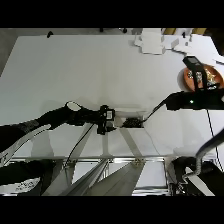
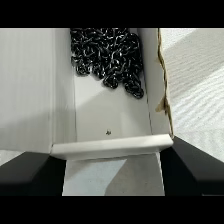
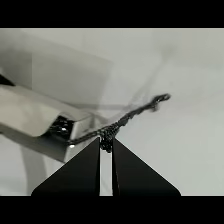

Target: Fold the box and place the chain.

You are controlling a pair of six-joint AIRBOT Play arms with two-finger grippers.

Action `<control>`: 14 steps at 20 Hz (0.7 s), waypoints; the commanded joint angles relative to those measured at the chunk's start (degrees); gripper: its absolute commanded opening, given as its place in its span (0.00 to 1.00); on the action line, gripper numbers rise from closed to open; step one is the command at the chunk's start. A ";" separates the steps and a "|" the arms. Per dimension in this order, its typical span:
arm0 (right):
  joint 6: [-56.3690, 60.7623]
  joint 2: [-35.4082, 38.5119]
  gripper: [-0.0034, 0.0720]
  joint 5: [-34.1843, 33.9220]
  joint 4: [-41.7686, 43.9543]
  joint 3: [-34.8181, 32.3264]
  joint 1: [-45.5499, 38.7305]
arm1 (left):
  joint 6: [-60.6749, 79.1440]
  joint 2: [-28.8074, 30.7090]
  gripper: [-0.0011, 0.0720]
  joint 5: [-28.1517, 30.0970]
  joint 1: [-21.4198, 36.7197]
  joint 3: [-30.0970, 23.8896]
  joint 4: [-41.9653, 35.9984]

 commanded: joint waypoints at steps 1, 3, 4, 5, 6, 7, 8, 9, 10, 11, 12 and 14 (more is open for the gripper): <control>-1.09 6.58 0.07 1.33 4.00 0.07 0.04 | 0.00 0.04 0.31 0.00 0.00 0.04 0.00; -3.50 9.20 0.07 2.16 6.60 0.07 0.04 | 0.00 0.04 0.31 0.00 0.00 0.04 0.00; -4.68 10.29 0.07 2.54 8.96 0.07 0.04 | 0.00 0.04 0.31 0.00 0.00 0.04 0.00; -6.29 11.13 0.07 2.80 11.74 0.07 0.04 | 0.00 0.04 0.31 0.02 0.02 0.04 0.00; -7.91 11.58 0.07 2.97 14.32 0.07 0.04 | 0.00 0.04 0.31 0.00 0.00 0.04 0.00; -9.29 11.76 0.07 3.21 16.79 0.07 0.04 | 0.00 0.04 0.31 0.00 0.00 0.04 0.00; -10.60 11.78 0.07 3.50 18.99 0.07 0.04 | 0.00 0.04 0.31 0.00 0.00 0.04 0.00; -11.50 11.78 0.07 3.65 20.52 0.07 0.04 | 0.00 0.04 0.31 0.02 0.00 0.04 0.00; -11.56 11.78 0.07 3.74 21.70 0.07 0.04 | 0.00 0.04 0.31 0.00 0.00 0.04 0.00; -11.65 11.78 0.07 3.78 22.51 0.07 0.04 | 0.00 0.04 0.31 0.00 0.00 0.04 0.00; -12.28 11.78 0.07 3.93 23.63 0.07 0.04 | 0.00 0.04 0.31 0.00 0.00 0.04 0.00; -15.26 11.78 0.07 3.98 27.41 0.07 0.04 | 0.00 0.04 0.31 0.00 0.00 0.04 0.00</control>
